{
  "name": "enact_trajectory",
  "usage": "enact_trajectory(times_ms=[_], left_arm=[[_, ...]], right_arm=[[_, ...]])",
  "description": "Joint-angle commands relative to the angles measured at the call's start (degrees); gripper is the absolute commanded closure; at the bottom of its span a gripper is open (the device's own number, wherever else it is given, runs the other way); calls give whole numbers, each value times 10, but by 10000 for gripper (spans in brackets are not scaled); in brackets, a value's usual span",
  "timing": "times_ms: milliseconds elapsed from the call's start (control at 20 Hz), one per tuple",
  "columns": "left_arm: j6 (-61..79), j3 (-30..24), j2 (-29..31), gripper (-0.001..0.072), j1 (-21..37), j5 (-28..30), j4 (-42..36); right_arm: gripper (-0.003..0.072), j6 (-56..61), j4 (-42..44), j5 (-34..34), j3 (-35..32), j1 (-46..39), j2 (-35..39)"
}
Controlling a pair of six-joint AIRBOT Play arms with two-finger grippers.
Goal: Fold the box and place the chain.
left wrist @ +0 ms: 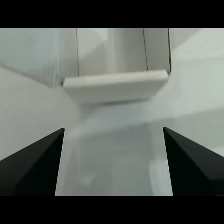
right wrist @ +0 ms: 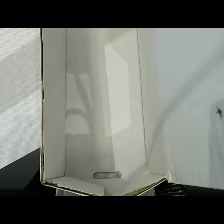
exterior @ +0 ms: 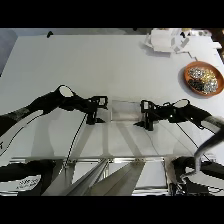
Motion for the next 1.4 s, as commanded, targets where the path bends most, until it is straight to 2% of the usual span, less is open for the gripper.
enact_trajectory(times_ms=[0,900,1100,1150,1200,1250,1350], left_arm=[[57,-1,-16,6,-11,21,-67],[54,1,-28,12,-42,11,-74],[53,1,-47,17,-44,13,-83],[51,1,-49,62,-44,14,-82],[51,1,-49,211,-44,16,-82],[51,1,-49,324,-44,18,-82],[50,1,-49,495,-44,19,-82]], right_arm=[[288,0,0,0,0,0,0],[288,0,0,0,0,0,0],[288,0,0,0,0,0,0],[288,0,0,0,0,0,0],[288,0,0,0,0,0,0],[288,0,0,0,0,0,0],[288,0,0,0,0,0,0]])
